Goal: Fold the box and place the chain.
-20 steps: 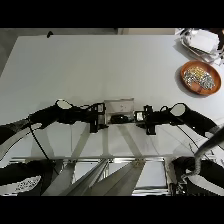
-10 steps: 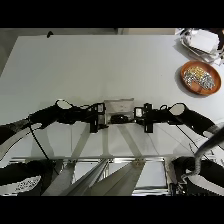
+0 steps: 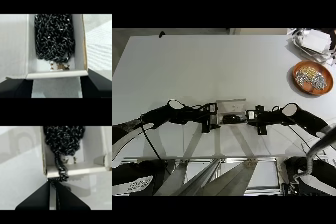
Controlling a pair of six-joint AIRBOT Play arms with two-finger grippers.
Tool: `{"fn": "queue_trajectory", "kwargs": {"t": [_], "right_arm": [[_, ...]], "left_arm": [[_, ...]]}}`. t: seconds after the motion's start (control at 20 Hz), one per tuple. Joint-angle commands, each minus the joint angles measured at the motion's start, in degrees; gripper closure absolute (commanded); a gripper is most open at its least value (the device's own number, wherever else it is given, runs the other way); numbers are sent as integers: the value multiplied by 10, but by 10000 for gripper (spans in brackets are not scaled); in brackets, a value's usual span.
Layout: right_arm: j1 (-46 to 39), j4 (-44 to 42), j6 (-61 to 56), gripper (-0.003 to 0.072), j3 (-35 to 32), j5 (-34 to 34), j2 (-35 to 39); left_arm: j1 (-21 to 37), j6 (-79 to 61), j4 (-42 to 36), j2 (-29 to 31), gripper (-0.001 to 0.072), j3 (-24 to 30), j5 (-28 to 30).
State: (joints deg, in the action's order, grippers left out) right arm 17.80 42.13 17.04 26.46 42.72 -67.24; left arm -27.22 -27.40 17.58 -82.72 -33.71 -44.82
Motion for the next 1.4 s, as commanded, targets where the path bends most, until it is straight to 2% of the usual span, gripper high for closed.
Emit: {"fn": "queue_trajectory", "kwargs": {"t": [0.0, 0.3, 0.4, 0.5, 0.6, 0.75, 0.9, 1.1, 1.2, 1.3, 1.35], "right_arm": [[-1, 25, -28, 672, 5, -19, 39], [-1, 12, -85, 672, 38, 8, 149], [0, -7, -93, 672, 47, 35, 161], [0, 30, -95, 650, 47, 43, 156], [-1, 110, -119, 360, 47, 40, 142], [0, 150, -127, 358, 47, 47, 90], [8, 111, -108, 358, 47, 42, 31], [26, 36, -48, 365, 47, 39, -4], [30, 30, -45, 370, 47, 36, -16], [30, 30, -45, 423, 47, 33, -16], [30, 30, -45, 479, 47, 31, -16]], "left_arm": [[0, 0, 0, 0, 501, 0, 0], [0, 0, 0, 0, 501, 0, 0], [0, 0, 0, 0, 501, 0, 0], [0, 0, 0, 0, 501, 0, 0], [0, 0, 0, 0, 501, 0, 0], [0, 0, 0, 0, 501, 0, 0], [0, 0, 0, 0, 501, 0, 0], [0, 0, 0, 0, 501, 0, 0], [0, 0, 0, 0, 501, 0, 0], [0, 0, 0, 0, 501, 0, 0], [0, 0, 0, 0, 501, 0, 0]]}}
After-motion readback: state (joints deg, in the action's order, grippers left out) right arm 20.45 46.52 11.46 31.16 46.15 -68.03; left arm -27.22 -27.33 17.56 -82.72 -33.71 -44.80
